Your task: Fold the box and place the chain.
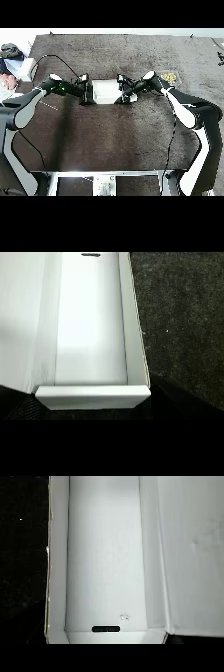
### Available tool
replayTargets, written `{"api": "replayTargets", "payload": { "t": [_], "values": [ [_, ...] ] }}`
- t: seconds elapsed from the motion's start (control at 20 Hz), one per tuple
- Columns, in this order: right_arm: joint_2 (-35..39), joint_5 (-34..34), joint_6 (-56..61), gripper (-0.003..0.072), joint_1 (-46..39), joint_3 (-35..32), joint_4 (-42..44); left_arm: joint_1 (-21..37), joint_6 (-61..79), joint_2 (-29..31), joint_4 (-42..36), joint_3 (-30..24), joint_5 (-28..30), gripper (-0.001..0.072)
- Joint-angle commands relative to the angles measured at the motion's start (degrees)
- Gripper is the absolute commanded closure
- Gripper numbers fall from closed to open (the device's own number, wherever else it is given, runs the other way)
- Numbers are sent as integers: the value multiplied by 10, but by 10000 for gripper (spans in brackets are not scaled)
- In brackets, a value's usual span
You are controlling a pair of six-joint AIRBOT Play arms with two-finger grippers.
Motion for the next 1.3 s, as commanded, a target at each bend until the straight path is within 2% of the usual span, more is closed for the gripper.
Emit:
{"api": "replayTargets", "payload": {
  "t": [0.0,0.45,1.25],
  "values": [
    [0,0,1,223,0,0,0,-3,13,-4,-11,0,-1,-11],
    [0,0,1,223,0,0,0,-2,14,-20,-42,1,28,6],
    [0,0,1,223,0,0,0,-2,61,-22,-55,1,11,7]
  ]
}}
